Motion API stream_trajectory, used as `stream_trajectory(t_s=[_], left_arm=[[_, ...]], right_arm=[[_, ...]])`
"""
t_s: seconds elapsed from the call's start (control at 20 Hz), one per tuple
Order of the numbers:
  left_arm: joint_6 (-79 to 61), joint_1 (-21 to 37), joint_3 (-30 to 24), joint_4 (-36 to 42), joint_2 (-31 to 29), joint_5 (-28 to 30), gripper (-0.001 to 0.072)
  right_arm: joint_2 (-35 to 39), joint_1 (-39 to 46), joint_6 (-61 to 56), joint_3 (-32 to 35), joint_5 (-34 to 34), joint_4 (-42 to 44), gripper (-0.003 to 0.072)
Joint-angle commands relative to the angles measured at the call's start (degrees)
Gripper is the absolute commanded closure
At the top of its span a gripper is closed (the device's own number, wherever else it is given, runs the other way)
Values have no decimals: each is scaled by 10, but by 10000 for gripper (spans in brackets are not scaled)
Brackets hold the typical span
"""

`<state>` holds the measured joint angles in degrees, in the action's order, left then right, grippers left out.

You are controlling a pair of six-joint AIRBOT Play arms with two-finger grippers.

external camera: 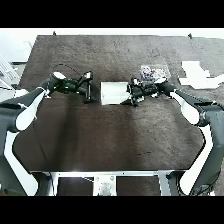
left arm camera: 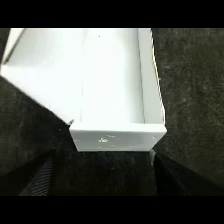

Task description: Fold the box and place the chain.

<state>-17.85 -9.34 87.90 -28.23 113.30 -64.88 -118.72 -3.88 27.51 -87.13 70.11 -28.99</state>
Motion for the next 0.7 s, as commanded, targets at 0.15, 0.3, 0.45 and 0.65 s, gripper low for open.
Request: stream_trajectory(t_s=[0.15,0.3,0.45,0.65], left_arm=[[-2,-1,25,4,27,-38,-11],[-7,-1,25,4,27,-32,-11],[-7,-2,25,4,27,-31,-11],[-7,-9,25,4,27,-28,-11]], right_arm=[[0,0,0,0,0,0,252],[0,0,0,0,0,0,251],[0,0,0,0,0,0,251],[0,0,0,0,0,0,251]])
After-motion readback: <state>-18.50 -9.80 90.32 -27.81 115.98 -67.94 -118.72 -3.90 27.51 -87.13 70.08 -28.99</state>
